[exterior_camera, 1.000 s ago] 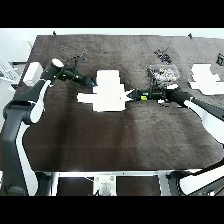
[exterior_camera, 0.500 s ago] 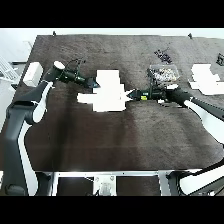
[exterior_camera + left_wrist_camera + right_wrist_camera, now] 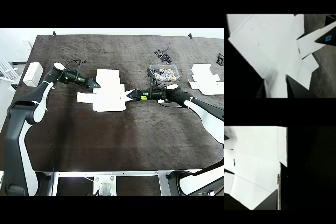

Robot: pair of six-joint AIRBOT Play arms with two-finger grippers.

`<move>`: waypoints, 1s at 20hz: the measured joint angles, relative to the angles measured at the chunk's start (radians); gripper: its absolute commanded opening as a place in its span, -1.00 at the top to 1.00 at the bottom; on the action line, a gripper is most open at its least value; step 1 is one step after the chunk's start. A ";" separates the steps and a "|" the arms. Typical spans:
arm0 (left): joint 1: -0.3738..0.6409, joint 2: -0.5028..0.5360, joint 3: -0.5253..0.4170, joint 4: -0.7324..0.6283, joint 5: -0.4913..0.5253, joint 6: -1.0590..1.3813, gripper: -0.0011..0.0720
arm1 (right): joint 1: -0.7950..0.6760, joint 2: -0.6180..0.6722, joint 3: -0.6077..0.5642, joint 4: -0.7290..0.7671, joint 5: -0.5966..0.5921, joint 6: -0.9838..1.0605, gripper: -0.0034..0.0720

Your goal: Fold the box and place the chain.

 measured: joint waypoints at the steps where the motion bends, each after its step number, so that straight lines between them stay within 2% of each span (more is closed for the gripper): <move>1: 0.000 0.000 0.000 -0.006 -0.004 0.001 0.32 | 0.000 0.000 0.000 0.000 0.000 0.000 0.88; 4: 0.000 0.000 0.000 -0.032 -0.008 0.002 0.33 | 0.000 0.000 0.000 0.000 0.000 0.000 0.88; 7: 0.000 0.000 0.000 -0.051 -0.018 0.004 0.65 | 0.000 0.000 0.000 0.000 0.000 0.000 0.88; 9: 0.000 0.000 0.000 -0.063 -0.027 0.005 0.65 | 0.000 0.000 0.000 0.000 0.000 0.000 0.88; 10: 0.000 0.000 0.000 -0.069 -0.031 0.005 0.84 | 0.000 0.000 0.000 0.000 0.000 0.000 0.87; 11: 0.000 0.000 0.000 -0.074 -0.037 0.007 0.91 | 0.000 0.000 0.000 0.000 0.000 0.000 0.87; 12: 0.000 0.000 0.000 -0.080 -0.044 0.010 0.91 | 0.000 0.000 0.000 0.000 0.000 0.000 0.81; 13: 0.000 0.000 0.000 -0.081 -0.045 0.014 0.91 | 0.000 0.000 0.000 0.000 0.000 0.000 0.36; 14: 0.000 0.000 0.000 -0.080 -0.050 0.023 0.92 | 0.000 0.000 0.000 -0.003 -0.002 0.000 0.13; 20: 0.000 0.000 0.000 -0.096 -0.103 0.153 0.92 | -0.060 0.038 0.000 0.056 0.014 -0.014 0.14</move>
